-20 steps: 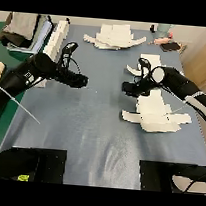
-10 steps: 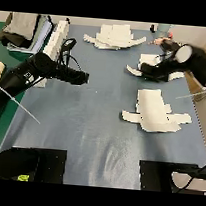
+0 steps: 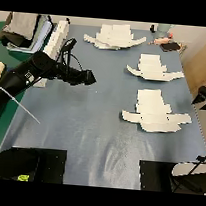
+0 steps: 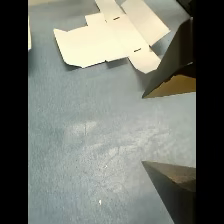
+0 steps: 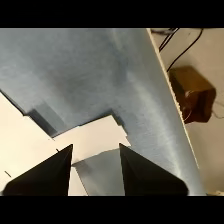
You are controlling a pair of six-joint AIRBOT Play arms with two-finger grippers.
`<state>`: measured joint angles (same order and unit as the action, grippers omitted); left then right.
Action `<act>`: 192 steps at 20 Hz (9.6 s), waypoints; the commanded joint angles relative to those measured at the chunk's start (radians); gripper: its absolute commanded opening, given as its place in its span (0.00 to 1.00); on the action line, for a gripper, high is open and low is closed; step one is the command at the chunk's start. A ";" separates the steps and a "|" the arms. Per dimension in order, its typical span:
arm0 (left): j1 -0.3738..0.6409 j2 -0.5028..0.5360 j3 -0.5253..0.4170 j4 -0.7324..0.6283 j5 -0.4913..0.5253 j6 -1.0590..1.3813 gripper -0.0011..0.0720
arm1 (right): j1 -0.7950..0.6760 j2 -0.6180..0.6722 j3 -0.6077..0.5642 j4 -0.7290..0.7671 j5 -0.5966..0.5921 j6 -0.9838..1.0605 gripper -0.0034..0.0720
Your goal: Fold the box.
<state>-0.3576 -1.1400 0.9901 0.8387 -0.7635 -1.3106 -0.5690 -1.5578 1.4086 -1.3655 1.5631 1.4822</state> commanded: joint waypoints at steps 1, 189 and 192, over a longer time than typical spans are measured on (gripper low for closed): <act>0.000 -0.001 0.000 -0.082 -0.019 0.001 0.82 | -0.145 -0.089 0.000 0.125 0.082 -0.184 0.66; -0.340 0.174 -0.433 -0.323 0.350 1.435 0.03 | 0.727 0.704 -0.834 0.457 -0.621 -0.068 0.05; -0.341 0.142 -0.433 -0.362 0.351 1.490 0.03 | 0.727 0.676 -0.919 0.458 -0.666 -0.068 0.05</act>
<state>-0.6983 -0.9821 0.5560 0.5091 -0.3870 0.1349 0.1577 -0.8585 0.5560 -0.9066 0.9279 1.4139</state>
